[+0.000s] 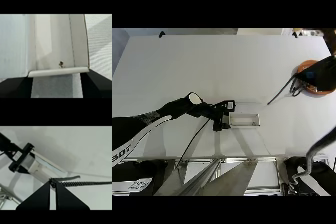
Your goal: Fold the box and place the chain.
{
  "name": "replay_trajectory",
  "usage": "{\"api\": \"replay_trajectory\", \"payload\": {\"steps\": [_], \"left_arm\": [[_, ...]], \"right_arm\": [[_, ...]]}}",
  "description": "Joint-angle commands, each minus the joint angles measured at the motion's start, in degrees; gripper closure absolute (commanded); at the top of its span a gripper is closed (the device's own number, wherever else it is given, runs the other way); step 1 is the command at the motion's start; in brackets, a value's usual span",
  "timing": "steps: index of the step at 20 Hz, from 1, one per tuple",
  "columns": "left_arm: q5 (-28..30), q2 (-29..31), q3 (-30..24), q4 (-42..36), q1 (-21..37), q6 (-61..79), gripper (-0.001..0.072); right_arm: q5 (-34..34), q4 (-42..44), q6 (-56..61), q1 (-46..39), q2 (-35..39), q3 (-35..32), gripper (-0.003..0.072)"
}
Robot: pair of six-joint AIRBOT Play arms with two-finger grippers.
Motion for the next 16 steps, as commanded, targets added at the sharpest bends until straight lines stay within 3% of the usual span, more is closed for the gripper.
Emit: {"api": "replay_trajectory", "payload": {"steps": [1, 8, 16], "left_arm": [[0.02, 0.04, 0.00, 0.02, 0.00, 0.00, 0.0497], [0.02, 0.04, 0.00, 0.02, -0.02, 0.00, 0.0497], [0.02, 0.04, 0.00, 0.02, 0.00, 0.00, 0.0497]], "right_arm": [[0.11, 0.11, 2.51, 6.54, 0.66, -0.02, 0.0671], [-0.90, -0.79, 6.34, 16.59, 0.66, -0.07, 0.0671], [-9.75, -5.73, 10.01, 22.88, 0.66, -6.60, 0.0671]]}}
